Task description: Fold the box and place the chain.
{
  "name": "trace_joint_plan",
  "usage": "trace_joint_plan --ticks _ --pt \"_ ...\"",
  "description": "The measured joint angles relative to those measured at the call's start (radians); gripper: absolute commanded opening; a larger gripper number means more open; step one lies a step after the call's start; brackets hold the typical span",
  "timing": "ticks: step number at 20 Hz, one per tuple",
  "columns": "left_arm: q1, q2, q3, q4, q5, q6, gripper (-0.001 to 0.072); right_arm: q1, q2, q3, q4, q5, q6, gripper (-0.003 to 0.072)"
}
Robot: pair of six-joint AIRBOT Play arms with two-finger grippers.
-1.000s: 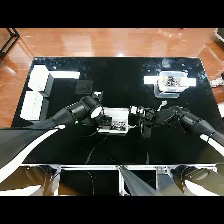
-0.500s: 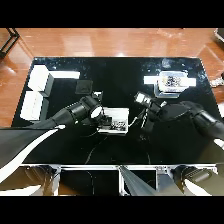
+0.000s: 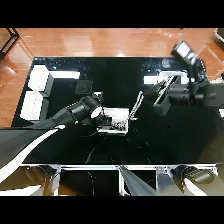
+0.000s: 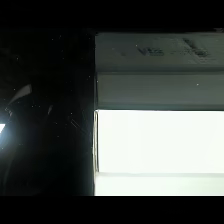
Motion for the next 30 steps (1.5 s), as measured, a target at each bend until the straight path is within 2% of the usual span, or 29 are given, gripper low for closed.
trace_joint_plan --ticks 10,14,22,30 --pt "0.000 0.000 0.000 0.000 0.000 0.000 0.0020 0.008 0.009 0.043 0.320 -0.048 0.049 0.0021" --pt "0.000 0.000 0.000 0.000 0.000 0.000 0.0020 0.008 0.009 0.045 0.382 -0.050 0.052 0.0021" --pt "0.000 0.000 0.000 0.000 0.000 0.000 0.0020 0.035 -0.035 0.043 0.395 -0.053 0.052 0.0022" --pt "0.000 0.000 0.000 -0.001 0.000 0.000 0.0019 0.057 -0.098 0.034 0.316 -0.077 0.057 0.0024"
